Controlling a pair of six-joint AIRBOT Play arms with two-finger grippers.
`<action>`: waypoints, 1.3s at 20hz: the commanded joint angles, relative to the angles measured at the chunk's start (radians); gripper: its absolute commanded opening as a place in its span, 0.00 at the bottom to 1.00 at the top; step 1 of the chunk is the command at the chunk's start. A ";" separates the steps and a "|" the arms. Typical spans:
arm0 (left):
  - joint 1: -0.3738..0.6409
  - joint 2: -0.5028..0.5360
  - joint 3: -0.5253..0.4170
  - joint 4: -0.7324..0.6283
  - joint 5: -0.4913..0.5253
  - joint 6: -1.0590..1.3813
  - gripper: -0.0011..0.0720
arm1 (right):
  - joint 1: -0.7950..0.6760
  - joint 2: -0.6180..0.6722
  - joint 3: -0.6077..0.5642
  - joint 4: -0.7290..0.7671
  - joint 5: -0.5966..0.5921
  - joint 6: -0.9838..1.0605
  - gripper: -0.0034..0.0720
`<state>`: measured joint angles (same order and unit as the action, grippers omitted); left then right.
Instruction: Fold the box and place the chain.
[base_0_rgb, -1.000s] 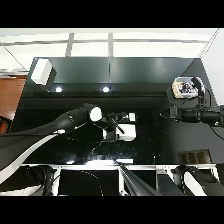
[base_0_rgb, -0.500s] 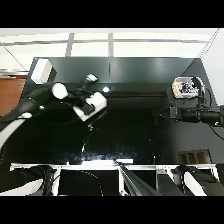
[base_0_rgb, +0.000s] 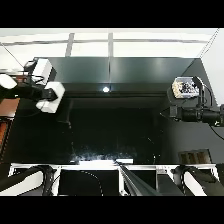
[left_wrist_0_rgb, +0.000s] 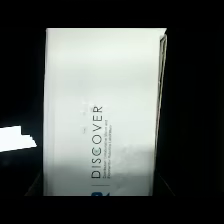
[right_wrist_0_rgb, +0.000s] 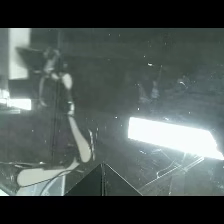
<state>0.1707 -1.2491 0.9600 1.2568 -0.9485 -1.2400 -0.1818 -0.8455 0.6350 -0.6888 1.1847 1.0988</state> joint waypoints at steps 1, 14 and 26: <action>0.152 0.007 -0.015 0.037 0.048 -0.024 0.47 | -0.001 0.000 0.000 0.002 -0.009 0.008 0.06; 0.224 -0.173 0.041 0.040 0.246 0.257 0.47 | 0.000 0.000 0.000 0.008 -0.007 0.019 0.06; 0.223 -0.225 0.129 0.005 0.196 0.287 1.00 | 0.000 0.000 0.001 0.065 -0.019 0.018 0.06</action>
<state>0.3923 -1.4921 1.0657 1.2358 -0.7002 -0.9512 -0.1818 -0.8455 0.6350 -0.6701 1.1503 1.1183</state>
